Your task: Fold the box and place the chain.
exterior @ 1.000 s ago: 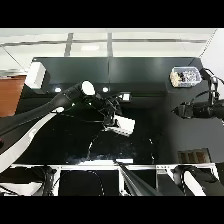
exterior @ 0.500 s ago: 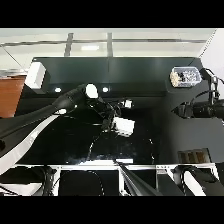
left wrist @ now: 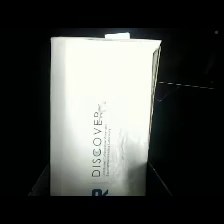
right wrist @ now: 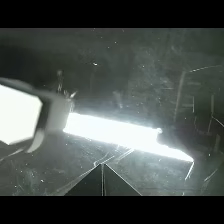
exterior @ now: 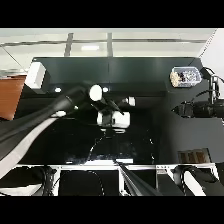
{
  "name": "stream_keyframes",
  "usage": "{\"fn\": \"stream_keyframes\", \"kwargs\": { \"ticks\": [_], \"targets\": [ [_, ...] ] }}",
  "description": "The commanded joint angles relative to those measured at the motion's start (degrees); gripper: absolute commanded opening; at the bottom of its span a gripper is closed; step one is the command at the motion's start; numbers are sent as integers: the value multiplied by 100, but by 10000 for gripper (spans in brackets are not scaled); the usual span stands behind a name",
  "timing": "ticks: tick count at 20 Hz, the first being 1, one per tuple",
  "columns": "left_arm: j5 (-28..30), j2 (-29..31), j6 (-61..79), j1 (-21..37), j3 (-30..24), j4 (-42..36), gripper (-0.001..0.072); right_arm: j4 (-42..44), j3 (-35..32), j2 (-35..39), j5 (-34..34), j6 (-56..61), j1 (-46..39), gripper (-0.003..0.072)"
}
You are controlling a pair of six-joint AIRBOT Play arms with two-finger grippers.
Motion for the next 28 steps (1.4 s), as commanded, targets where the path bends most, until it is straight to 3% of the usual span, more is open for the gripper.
{"fn": "stream_keyframes", "kwargs": {
  "ticks": [1,4,6,8,11,14,20,25,26,27,28],
  "targets": [
    [-1099,643,-1792,874,151,909,291,-2,4,2,-7,2,2,18],
    [-1904,1110,-3235,2409,140,1729,291,-7,4,2,-17,2,0,18],
    [-1930,1235,-3952,3676,31,1867,291,-4,4,2,-33,2,2,18],
    [-1213,1226,-4531,4905,-247,1847,291,0,4,2,-105,2,2,18],
    [-192,1021,-4671,6000,-514,1735,291,2,4,2,-293,2,2,18],
    [-7,693,-4166,6395,-330,1620,291,-2,4,2,-367,2,2,17],
    [612,-149,-3488,6408,422,970,291,0,4,2,-442,2,2,18],
    [765,-789,-3445,6402,656,560,293,0,4,2,-544,4,2,18],
    [793,-846,-3445,6376,656,592,368,2,4,2,-568,4,2,18],
    [870,-844,-3447,6358,662,660,697,4,4,2,-570,4,2,18],
    [859,-802,-3471,6343,758,660,711,4,4,2,-568,7,2,18]
  ]
}}
